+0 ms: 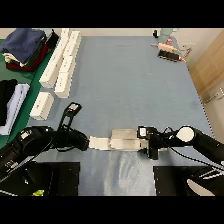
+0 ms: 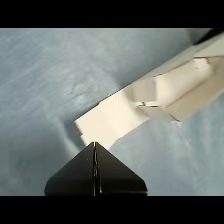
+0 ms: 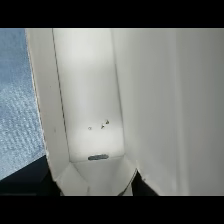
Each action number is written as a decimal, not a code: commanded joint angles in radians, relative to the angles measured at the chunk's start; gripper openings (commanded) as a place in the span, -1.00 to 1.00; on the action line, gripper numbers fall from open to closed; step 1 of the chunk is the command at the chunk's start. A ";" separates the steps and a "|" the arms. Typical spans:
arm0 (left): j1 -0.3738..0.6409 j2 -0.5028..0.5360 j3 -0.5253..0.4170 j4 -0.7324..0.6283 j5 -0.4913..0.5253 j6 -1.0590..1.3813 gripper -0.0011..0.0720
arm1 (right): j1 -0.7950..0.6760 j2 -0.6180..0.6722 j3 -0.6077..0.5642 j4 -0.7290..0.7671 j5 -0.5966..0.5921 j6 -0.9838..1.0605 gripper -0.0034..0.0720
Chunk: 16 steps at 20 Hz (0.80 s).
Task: Fold the box.
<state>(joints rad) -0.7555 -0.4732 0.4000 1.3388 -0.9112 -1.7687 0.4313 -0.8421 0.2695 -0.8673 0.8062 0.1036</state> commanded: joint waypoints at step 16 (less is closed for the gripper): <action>0.163 -0.322 -0.052 -0.626 0.145 0.315 -0.93 | 0.000 0.001 0.001 0.000 0.000 0.000 0.34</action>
<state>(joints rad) -0.5945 -0.8082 0.3477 0.8181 -0.7860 -1.5265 0.4313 -0.8421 0.2695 -0.8677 0.8062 0.1036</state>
